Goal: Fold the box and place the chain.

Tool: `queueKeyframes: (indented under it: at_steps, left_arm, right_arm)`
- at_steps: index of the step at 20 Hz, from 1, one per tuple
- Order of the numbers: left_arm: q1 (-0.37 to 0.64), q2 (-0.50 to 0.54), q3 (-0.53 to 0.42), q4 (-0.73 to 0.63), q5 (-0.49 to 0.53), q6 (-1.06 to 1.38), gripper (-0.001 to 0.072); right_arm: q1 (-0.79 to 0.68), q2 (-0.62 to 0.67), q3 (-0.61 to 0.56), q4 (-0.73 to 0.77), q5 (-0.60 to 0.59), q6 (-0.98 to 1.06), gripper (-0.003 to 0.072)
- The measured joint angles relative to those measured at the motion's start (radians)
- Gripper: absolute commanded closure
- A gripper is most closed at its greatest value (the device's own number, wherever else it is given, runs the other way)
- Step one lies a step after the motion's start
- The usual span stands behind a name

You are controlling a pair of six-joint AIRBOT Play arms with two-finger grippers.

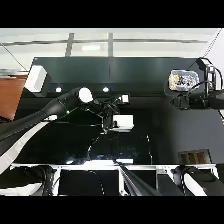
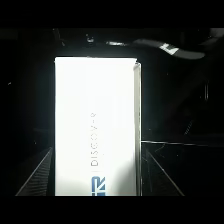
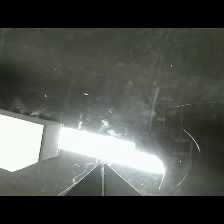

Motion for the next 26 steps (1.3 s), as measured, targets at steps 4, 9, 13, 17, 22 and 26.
queueKeyframes:
  at_steps: [4,9,13,17,22,26]
  left_arm:
    - [-0.009,-0.005,0.000,0.006,-0.013,0.000,-0.0002]
    - [-0.051,-0.039,0.000,0.040,0.020,-0.002,-0.0002]
    - [-0.089,-0.076,0.000,0.066,0.089,-0.009,0.0025]
    - [-0.114,-0.082,0.003,0.134,0.116,-0.014,0.0437]
    - [-0.065,-0.012,0.008,0.262,0.091,-0.145,0.0436]
    - [0.114,0.080,0.008,0.468,-0.027,-0.430,0.0436]
  right_arm:
    - [0.000,0.000,0.000,0.001,0.000,0.000,0.0670]
    - [0.000,0.000,0.000,0.001,0.000,0.000,0.0670]
    - [0.000,0.000,0.000,0.001,0.000,0.000,0.0670]
    - [0.000,0.000,0.000,0.001,0.001,0.000,0.0671]
    - [0.000,0.000,0.000,0.001,0.007,0.000,0.0671]
    - [0.000,0.000,0.000,0.000,0.008,0.000,0.0670]
